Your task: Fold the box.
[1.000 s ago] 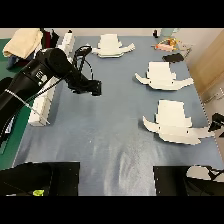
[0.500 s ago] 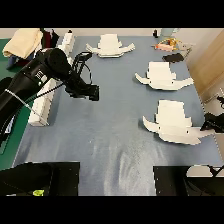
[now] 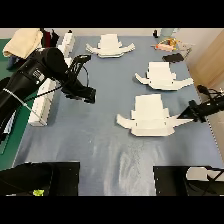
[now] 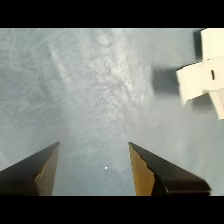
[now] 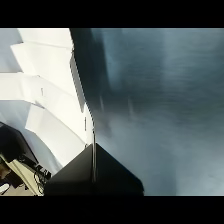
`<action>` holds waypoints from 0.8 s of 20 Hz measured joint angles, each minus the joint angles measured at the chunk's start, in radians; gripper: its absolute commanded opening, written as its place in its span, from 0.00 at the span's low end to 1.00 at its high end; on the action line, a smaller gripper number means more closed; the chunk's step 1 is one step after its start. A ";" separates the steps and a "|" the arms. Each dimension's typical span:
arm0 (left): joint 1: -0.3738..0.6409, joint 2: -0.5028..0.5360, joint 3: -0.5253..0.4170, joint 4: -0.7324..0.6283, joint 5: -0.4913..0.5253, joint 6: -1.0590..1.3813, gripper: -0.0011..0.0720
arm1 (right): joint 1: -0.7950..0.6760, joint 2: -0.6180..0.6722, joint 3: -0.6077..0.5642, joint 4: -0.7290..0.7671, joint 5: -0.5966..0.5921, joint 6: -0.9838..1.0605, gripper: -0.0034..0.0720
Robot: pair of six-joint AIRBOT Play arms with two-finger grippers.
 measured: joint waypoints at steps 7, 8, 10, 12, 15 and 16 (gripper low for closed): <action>0.163 0.150 -0.178 -0.012 -0.103 0.119 0.91 | 0.393 0.192 -0.295 0.082 -0.272 0.139 0.05; 0.189 0.182 -0.225 -0.010 -0.109 0.135 0.91 | 0.454 0.224 -0.338 0.096 -0.326 0.154 0.05; 0.225 0.230 -0.306 -0.011 -0.098 0.151 0.91 | 0.562 0.282 -0.404 0.118 -0.432 0.171 0.05; 0.242 0.256 -0.363 -0.027 -0.085 0.135 0.91 | 0.662 0.338 -0.444 0.134 -0.524 0.181 0.05; 0.249 0.270 -0.411 -0.086 -0.048 0.109 0.91 | 0.777 0.416 -0.473 0.140 -0.631 0.189 0.05; 0.252 0.264 -0.417 -0.105 -0.032 0.114 0.91 | 0.806 0.439 -0.478 0.140 -0.663 0.189 0.05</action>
